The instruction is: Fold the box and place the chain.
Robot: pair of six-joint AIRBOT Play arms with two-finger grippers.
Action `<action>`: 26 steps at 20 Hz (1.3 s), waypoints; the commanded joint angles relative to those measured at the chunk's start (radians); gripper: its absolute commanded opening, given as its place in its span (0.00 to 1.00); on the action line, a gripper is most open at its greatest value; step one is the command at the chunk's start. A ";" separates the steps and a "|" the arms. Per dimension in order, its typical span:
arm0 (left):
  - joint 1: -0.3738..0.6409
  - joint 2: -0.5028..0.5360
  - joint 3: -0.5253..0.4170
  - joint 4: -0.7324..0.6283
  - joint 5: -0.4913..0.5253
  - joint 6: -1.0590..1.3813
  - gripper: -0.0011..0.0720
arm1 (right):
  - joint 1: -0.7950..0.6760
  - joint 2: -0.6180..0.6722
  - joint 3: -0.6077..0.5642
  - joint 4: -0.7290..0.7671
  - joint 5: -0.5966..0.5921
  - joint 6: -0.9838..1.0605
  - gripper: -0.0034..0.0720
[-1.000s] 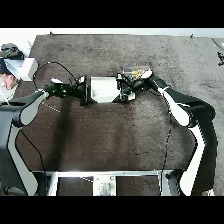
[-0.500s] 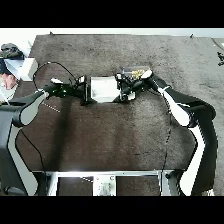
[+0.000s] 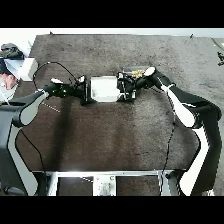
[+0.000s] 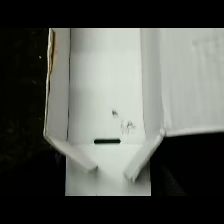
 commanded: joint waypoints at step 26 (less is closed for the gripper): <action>0.001 0.000 0.000 0.002 -0.004 0.000 0.33 | 0.038 0.006 0.001 0.217 -0.290 0.163 0.05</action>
